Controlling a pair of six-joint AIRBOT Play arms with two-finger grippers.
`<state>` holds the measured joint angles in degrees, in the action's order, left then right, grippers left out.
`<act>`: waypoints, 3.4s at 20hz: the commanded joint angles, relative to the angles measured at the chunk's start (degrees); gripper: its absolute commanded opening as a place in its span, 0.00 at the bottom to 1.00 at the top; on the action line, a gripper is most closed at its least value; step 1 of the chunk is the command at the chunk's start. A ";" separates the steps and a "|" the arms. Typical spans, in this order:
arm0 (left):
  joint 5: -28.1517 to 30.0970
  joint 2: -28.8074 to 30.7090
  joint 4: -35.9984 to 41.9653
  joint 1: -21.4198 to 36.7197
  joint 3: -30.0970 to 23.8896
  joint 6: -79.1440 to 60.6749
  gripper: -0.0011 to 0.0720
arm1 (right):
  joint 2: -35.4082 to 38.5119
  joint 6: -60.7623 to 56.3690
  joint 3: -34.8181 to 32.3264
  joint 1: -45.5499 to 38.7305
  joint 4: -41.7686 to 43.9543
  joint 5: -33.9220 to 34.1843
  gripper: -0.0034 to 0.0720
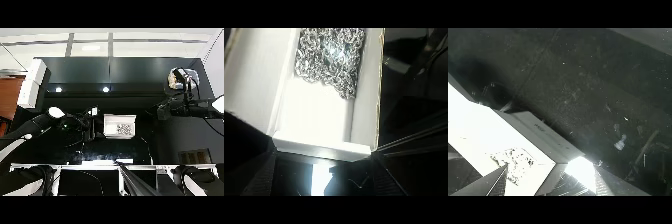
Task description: Fold the box and place the chain.
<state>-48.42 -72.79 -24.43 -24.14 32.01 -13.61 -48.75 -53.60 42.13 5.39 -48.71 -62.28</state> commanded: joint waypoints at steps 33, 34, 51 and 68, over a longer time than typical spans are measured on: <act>-7.15 -7.15 -4.85 0.59 8.90 -1.68 0.98 | 0.04 -0.02 -0.02 -0.02 0.00 1.29 0.86; -7.10 -7.37 -4.87 0.39 8.90 -1.68 0.98 | 0.04 -0.02 0.00 -0.02 -0.02 1.29 0.86; -6.03 -7.50 -3.15 -0.87 8.90 -2.05 0.98 | 0.04 0.00 -0.02 -0.02 0.00 1.31 0.86; -3.82 -7.50 -5.55 -2.95 9.01 -0.48 0.98 | 0.04 -0.02 -0.02 -0.02 0.00 2.16 0.86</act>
<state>-52.53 -80.25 -29.85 -27.05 40.97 -14.17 -48.75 -53.60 42.13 5.39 -48.71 -60.18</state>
